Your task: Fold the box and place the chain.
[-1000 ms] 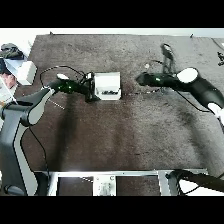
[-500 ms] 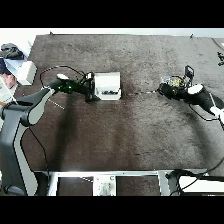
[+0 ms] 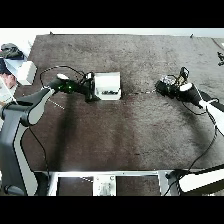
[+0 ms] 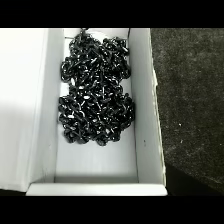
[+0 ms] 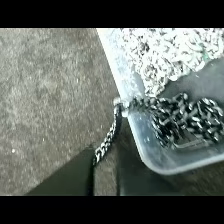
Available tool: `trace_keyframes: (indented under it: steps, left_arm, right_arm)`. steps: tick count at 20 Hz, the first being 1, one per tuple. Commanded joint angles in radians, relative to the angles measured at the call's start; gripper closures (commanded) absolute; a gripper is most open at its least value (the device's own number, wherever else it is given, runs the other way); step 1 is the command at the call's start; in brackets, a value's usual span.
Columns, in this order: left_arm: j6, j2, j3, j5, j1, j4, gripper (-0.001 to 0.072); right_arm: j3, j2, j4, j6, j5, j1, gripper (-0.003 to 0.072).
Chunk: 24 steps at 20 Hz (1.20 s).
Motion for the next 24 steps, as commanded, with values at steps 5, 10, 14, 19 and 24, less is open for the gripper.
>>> trace_keyframes:
  steps: [5, 10, 14, 19, 24]
  left_arm:
    - [0.000, 0.000, 0.001, 0.000, 0.000, 0.000, 0.0370]
    - [0.000, 0.000, 0.000, 0.000, 0.000, 0.000, 0.0370]
    - [0.000, 0.000, 0.001, 0.000, 0.000, 0.000, 0.0370]
    - [0.000, 0.000, 0.001, 0.000, 0.000, 0.000, 0.0370]
    - [0.000, 0.000, 0.000, 0.000, 0.000, 0.000, 0.0370]
  right_arm:
    - [0.032, 0.061, 0.019, -0.007, 0.002, 0.129, 0.0693]
    - [0.058, 0.303, 0.021, -0.064, -0.014, 0.333, 0.0693]
    - [0.135, 0.409, 0.019, -0.114, -0.028, 0.457, 0.0693]
    - [0.195, 0.409, 0.010, -0.147, -0.064, 0.583, 0.0692]
    - [0.194, 0.346, -0.008, -0.146, -0.055, 0.626, 0.0692]
